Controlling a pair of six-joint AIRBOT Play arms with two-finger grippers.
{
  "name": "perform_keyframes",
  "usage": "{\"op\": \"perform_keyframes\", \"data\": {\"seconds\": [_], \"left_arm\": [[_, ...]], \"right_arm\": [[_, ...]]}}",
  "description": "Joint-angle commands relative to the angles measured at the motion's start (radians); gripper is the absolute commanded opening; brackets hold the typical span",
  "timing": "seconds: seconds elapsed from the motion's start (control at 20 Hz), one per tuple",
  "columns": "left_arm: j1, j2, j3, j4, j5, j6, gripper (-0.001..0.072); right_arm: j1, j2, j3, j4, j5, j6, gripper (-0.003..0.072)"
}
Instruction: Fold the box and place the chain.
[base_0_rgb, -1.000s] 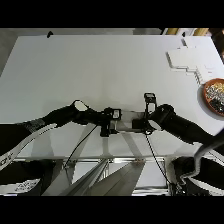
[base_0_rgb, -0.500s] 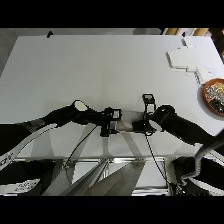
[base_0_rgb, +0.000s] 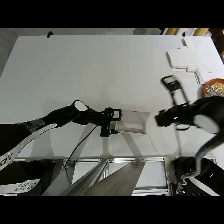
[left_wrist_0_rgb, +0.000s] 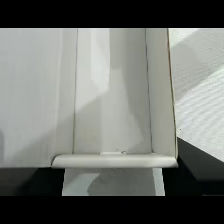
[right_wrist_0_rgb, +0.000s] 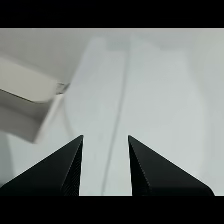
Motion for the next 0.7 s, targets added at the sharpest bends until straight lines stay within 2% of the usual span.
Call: {"op": "perform_keyframes", "data": {"seconds": [0.0,0.15,0.3,0.4,0.65], "left_arm": [[0.000,0.000,0.000,0.000,0.000,0.000,0.0391],[0.000,0.000,0.000,0.000,0.000,0.000,0.0391],[0.000,0.000,0.000,0.000,0.000,0.000,0.0391],[0.000,0.000,0.000,0.000,-0.003,0.000,0.0391],[0.000,0.000,0.000,-0.001,-0.007,0.000,0.0391]], "right_arm": [[-0.274,0.078,0.179,-0.097,0.031,-0.198,0.0300],[-0.612,0.043,0.282,-0.089,-0.061,-0.352,0.0299],[-0.875,-0.063,0.290,-0.040,-0.142,-0.383,0.0297],[-0.977,-0.187,0.290,0.006,-0.202,-0.404,0.0297],[-1.093,-0.460,0.290,-0.043,-0.292,-0.594,0.0297]]}}
